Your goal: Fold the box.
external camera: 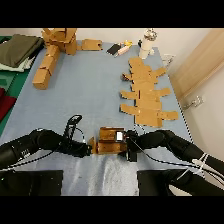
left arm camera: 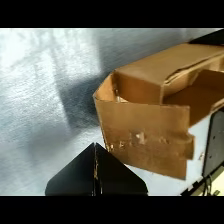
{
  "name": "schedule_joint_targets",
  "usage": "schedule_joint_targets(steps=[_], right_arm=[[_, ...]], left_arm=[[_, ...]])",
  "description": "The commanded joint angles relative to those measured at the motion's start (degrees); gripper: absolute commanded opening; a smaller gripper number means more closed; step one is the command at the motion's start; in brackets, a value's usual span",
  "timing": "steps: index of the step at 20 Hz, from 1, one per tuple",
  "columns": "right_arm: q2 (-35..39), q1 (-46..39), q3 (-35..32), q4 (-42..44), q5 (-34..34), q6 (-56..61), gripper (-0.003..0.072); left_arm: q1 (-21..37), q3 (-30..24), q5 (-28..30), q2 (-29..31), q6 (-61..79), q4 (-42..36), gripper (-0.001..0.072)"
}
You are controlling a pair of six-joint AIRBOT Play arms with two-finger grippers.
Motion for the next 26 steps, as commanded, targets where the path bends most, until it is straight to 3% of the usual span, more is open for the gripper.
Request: schedule_joint_targets(steps=[1,5,6,7,18,19,20,26], right_arm=[[0.00,-0.02,-0.02,0.00,0.02,0.02,0.0521],[0.00,-0.02,-0.02,0.00,0.02,0.00,0.0521],[0.00,-0.02,-0.02,0.00,0.02,0.02,0.0521],[0.00,-0.02,-0.02,-0.02,0.02,0.00,0.0521],[0.00,-0.02,-0.02,-0.02,0.02,0.00,0.0521],[0.00,-0.02,-0.02,-0.02,0.02,0.00,0.0521],[0.00,-0.02,-0.02,0.00,0.02,0.00,0.0521],[0.00,-0.02,-0.02,-0.02,0.02,0.00,0.0521]], left_arm=[[-0.22,1.60,-0.46,1.70,0.13,0.57,0.0011],[-0.13,4.13,-0.59,0.59,0.13,0.87,0.0017],[-0.13,4.79,-0.39,0.46,0.07,1.46,0.0215],[0.02,5.53,-0.46,0.20,-0.46,2.16,0.0343],[0.42,6.05,-0.48,-0.35,1.09,0.02,0.0365],[0.13,6.08,-0.39,-0.83,2.21,-1.18,0.0393],[0.07,6.05,-0.46,-1.42,3.19,-2.40,0.0493],[0.07,6.23,-0.70,-2.62,5.60,-4.70,0.0490]])
